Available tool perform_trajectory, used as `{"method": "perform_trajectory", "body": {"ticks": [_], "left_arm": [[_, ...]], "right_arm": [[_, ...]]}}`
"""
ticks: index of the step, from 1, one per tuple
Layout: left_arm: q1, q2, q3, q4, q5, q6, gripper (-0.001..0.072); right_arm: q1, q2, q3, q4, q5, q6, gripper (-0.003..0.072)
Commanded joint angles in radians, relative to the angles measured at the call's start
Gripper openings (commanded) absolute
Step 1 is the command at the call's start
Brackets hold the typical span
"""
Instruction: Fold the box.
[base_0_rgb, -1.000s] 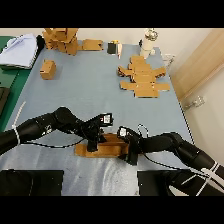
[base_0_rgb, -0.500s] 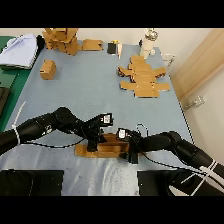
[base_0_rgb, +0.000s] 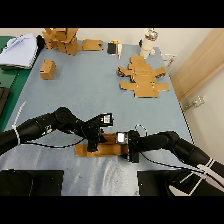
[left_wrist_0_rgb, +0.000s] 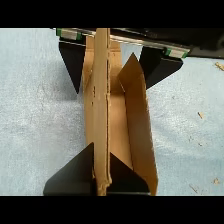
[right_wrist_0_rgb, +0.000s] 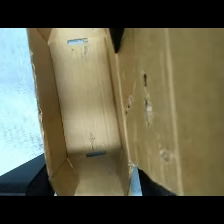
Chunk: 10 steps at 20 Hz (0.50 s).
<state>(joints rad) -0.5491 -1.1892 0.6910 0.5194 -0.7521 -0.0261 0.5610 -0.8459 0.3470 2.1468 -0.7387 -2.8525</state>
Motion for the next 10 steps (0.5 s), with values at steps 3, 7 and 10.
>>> {"method": "perform_trajectory", "body": {"ticks": [3,7,10], "left_arm": [[0.000,0.000,0.000,0.000,0.000,0.000,0.0014],[0.000,0.000,0.000,0.000,0.000,0.000,0.0014],[0.000,0.000,0.000,0.000,0.000,0.000,0.0014]], "right_arm": [[0.000,-0.005,0.001,0.023,-0.024,-0.016,0.0639],[0.002,-0.011,0.001,0.031,-0.035,-0.020,0.0639],[0.002,-0.011,0.001,0.040,-0.066,-0.020,0.0639]]}}
